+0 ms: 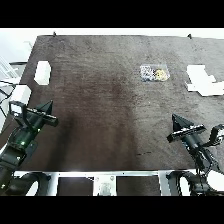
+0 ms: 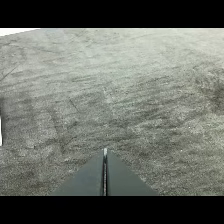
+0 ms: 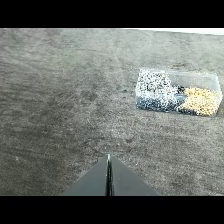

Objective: Fold the box and place the chain.

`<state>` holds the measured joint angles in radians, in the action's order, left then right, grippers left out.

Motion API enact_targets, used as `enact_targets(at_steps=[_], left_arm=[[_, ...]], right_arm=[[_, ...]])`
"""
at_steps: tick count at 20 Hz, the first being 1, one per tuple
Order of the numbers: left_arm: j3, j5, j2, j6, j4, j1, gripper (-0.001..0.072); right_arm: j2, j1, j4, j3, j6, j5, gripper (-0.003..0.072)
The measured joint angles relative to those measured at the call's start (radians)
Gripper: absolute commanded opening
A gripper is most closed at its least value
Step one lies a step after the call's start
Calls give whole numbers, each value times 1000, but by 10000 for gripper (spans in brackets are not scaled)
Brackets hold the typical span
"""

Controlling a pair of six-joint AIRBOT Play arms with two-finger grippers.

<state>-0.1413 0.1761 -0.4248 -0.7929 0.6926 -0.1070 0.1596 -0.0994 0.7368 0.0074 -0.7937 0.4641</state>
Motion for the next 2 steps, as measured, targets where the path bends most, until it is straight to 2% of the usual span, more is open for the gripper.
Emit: enact_targets(at_steps=[2], left_arm=[[0,0,0,0,0,0,20]], right_arm=[[0,0,0,0,0,0,7]])
